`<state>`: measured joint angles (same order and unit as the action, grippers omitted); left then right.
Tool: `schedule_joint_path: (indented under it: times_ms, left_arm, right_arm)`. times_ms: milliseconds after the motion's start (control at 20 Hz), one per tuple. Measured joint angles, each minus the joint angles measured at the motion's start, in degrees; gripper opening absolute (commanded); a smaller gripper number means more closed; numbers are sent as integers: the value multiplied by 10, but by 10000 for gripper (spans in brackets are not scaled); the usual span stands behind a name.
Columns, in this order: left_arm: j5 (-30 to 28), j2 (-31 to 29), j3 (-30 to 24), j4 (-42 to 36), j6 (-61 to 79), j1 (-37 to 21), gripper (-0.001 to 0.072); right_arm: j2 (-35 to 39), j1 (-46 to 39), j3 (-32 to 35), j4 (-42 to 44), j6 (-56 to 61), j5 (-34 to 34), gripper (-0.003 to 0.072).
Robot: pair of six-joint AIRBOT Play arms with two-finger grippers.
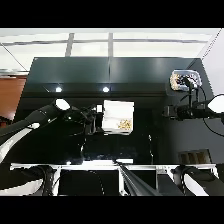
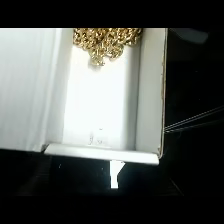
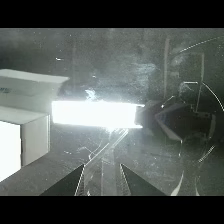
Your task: Fold the box and place the chain.
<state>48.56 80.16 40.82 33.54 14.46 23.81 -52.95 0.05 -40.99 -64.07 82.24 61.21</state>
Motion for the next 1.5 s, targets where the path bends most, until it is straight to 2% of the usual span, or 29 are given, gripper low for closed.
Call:
schedule_joint_path:
  times_ms: [200, 250, 300, 350, 400, 450, 500, 550, 750, 850, 950, 1050, 1150, 1350, 1500]
  left_arm:
    - [-13, 4, 0, 0, 5, 17, 703]
    - [-14, 5, 0, 0, 6, 19, 673]
    - [-15, 5, 0, 0, 6, 21, 604]
    - [-15, 5, 0, 0, 6, 22, 464]
    - [-15, 5, 0, 1, 7, 23, 431]
    - [-15, 5, 0, 1, 7, 24, 431]
    - [-16, 5, 0, 1, 7, 24, 431]
    - [-16, 5, 0, 2, 7, 25, 431]
    - [-16, 5, 0, 3, 7, 26, 431]
    - [-16, 5, 0, 4, 8, 26, 431]
    - [-16, 5, 0, 5, 8, 26, 411]
    - [-16, 5, 0, 5, 8, 26, 397]
    - [-16, 5, 0, 5, 8, 26, 397]
    - [-16, 5, 0, 5, 8, 26, 397]
    - [-16, 5, 0, 5, 8, 26, 397]
  right_arm:
    - [0, 0, 0, 0, 0, 0, 271]
    - [0, 0, 0, 0, 0, 0, 271]
    - [0, 0, 0, 1, 0, 0, 271]
    - [0, 0, 0, 1, 0, 0, 271]
    - [0, 0, 0, 1, 0, 0, 271]
    - [0, 1, 0, 5, 0, 0, 272]
    - [-1, 2, 0, 12, 0, -6, 391]
    - [-4, 7, 0, 22, 0, -15, 712]
    - [-50, 57, -19, 76, -10, -110, 720]
    - [-108, 82, -61, 102, -19, -155, 720]
    - [-178, 102, -115, 127, -42, -170, 720]
    - [-236, 116, -160, 180, -117, -144, 720]
    - [-265, 123, -186, 230, -222, -90, 720]
    - [-257, 127, -204, 222, -366, 19, 720]
    - [-249, 134, -186, 229, -441, 60, 720]
